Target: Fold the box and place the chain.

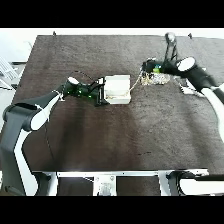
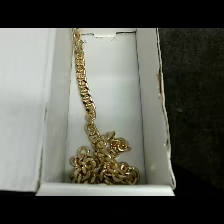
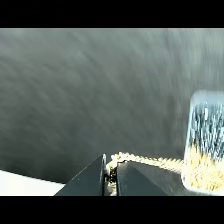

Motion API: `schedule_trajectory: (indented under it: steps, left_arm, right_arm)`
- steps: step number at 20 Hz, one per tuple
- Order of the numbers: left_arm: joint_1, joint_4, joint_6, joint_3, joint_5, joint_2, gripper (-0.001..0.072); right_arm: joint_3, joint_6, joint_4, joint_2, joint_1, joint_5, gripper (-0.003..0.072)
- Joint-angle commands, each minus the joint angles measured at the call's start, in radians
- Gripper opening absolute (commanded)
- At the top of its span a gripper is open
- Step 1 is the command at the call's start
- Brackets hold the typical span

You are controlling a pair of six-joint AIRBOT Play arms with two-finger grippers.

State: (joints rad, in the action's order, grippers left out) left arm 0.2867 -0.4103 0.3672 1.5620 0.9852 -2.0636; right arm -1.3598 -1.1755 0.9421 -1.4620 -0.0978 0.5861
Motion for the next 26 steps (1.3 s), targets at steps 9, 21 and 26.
schedule_trajectory:
  steps: [9, 21, 26]
  left_arm:
    - [0.0, 0.0, 0.0, 0.0, 0.0, 0.0, 0.0619]
    - [0.0, -0.001, 0.0, 0.0, 0.001, 0.0, 0.062]
    - [0.0, 0.0, 0.0, 0.0, 0.002, 0.0, 0.062]
  right_arm:
    - [-0.003, -0.134, 0.279, 0.429, -0.298, -0.003, 0.0007]
    - [0.031, -0.328, 0.405, 0.29, -0.489, -0.047, 0.0008]
    - [0.155, -0.375, 0.401, 0.2, -0.487, -0.169, 0.0008]
